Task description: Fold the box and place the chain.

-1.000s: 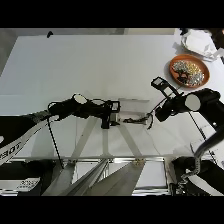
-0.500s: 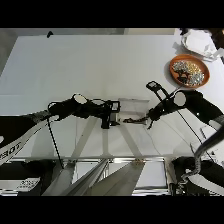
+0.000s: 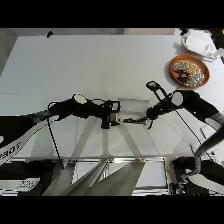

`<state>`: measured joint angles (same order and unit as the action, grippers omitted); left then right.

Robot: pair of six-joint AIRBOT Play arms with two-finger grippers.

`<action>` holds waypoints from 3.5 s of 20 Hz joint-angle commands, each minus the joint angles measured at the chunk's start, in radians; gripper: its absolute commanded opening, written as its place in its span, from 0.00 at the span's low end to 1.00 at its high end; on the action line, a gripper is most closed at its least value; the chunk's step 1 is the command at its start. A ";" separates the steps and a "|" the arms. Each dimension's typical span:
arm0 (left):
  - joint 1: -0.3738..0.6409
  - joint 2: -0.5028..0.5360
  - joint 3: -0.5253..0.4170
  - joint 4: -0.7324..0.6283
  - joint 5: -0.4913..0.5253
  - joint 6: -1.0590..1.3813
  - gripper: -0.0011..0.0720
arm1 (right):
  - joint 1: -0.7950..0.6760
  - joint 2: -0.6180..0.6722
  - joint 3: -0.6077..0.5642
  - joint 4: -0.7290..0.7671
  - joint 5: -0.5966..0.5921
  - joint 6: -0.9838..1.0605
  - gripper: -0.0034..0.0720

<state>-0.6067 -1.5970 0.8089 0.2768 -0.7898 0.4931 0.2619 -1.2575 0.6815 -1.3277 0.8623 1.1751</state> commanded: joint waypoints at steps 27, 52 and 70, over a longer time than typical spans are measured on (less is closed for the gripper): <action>0.000 0.000 0.001 0.000 0.000 0.000 0.11 | 0.000 0.629 0.031 0.089 0.075 0.004 0.07; 0.000 0.000 0.001 0.000 0.000 0.000 0.11 | 0.218 0.443 0.136 0.174 0.101 -0.046 0.07; 0.000 0.000 0.001 0.000 0.000 0.000 0.11 | 0.266 0.684 0.081 -0.134 0.177 0.373 0.07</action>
<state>-0.6067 -1.5970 0.8089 0.2768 -0.7898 0.4931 0.5007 -0.5793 0.7887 -1.4696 1.0481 1.4952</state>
